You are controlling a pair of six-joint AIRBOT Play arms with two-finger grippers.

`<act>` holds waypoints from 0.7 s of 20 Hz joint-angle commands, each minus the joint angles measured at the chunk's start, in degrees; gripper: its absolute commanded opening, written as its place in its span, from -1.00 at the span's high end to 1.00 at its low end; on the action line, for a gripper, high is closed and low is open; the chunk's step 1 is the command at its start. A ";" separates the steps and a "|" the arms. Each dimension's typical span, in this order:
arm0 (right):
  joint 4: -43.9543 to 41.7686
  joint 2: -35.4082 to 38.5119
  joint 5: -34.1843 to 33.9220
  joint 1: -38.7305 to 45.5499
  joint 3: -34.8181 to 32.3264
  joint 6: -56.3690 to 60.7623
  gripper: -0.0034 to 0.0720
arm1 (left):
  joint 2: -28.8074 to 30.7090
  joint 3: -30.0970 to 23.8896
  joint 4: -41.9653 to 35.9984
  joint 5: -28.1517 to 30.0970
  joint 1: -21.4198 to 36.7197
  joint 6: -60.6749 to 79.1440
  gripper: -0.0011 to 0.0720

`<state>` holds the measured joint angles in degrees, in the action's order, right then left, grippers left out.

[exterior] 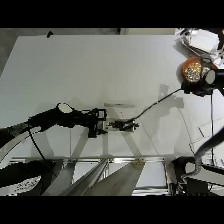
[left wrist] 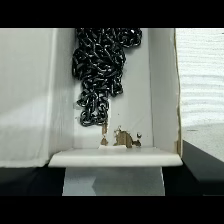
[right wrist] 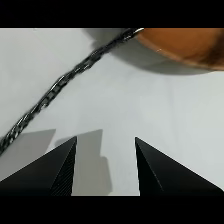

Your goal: Fold the box and place the chain.

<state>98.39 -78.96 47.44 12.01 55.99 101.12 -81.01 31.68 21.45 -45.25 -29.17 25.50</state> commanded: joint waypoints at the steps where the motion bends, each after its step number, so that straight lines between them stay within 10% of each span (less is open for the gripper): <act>1: -1.40 -1.07 -6.97 2.62 0.31 2.62 0.02 | 0.00 -0.02 0.00 0.02 0.02 0.02 0.39; 14: -10.71 -9.40 -16.90 2.58 0.31 2.56 0.40 | 0.00 -0.02 0.00 0.02 0.02 0.02 0.39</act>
<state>88.29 -87.55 33.08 14.55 56.23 103.68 -81.01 31.68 21.45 -45.23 -29.17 25.50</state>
